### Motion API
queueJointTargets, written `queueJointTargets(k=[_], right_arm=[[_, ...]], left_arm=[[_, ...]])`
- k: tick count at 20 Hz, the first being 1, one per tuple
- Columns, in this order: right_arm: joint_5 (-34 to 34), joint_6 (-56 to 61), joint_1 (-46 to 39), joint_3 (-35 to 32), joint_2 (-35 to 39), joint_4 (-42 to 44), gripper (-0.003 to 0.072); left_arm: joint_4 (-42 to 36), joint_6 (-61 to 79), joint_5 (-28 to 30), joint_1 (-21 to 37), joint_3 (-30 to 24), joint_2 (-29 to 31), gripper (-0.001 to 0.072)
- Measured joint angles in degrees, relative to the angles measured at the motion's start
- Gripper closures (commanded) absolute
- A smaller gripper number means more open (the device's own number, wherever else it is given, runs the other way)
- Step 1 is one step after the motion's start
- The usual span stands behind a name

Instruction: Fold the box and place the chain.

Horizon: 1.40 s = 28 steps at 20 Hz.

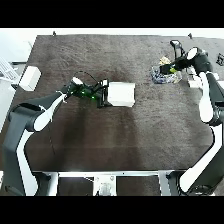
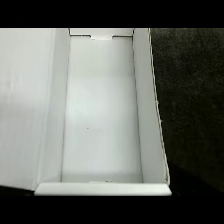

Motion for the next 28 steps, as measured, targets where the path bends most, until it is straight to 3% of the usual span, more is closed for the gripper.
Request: queueJointTargets(k=[7,17,28], right_arm=[[4.98,0.48,0.79,0.11,11.06,-0.04,0.0675],[12.98,0.55,7.69,0.13,33.7,0.02,0.0675],[22.69,0.63,21.92,-1.73,39.32,-0.09,0.0674]], left_arm=[[0.02,-0.02,0.0,0.0,0.0,0.0,0.0184],[0.0,-0.02,-0.02,0.0,0.0,-0.02,0.0184],[0.0,0.0,-0.02,0.0,0.0,0.0,0.0184]])
